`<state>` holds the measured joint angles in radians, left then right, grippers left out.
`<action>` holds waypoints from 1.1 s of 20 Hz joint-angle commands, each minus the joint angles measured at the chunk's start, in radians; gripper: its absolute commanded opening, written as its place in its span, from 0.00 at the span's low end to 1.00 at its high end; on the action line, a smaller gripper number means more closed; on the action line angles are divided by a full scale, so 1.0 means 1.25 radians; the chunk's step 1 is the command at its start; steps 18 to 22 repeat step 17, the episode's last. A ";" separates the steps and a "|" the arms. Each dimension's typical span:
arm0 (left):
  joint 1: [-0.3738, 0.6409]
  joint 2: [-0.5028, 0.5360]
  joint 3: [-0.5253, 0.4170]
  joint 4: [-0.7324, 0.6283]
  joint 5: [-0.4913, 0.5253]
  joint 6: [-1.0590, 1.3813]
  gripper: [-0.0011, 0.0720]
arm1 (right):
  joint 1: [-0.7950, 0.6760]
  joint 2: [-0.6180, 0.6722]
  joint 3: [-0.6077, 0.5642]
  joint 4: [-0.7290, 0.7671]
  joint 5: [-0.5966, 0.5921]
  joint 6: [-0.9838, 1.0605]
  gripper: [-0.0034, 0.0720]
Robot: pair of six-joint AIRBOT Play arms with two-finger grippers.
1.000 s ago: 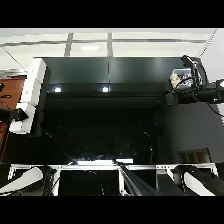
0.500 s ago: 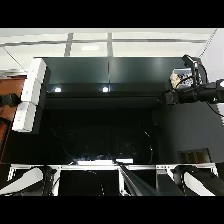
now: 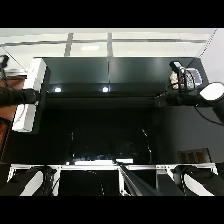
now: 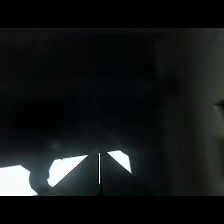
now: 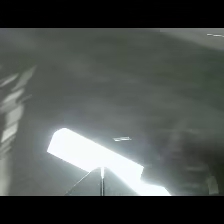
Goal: Fold the box and place the chain.
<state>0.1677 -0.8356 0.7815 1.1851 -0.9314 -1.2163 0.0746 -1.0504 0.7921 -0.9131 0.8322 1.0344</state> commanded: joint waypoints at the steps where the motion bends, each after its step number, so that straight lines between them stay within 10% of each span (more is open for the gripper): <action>1: -0.090 0.118 -0.145 0.070 0.156 -0.005 0.05 | 0.002 0.000 -0.072 -0.129 -0.181 0.095 0.06; 22: -0.090 0.128 -0.150 0.069 0.114 -0.005 0.05 | -0.005 0.000 -0.071 -0.129 -0.169 0.095 0.06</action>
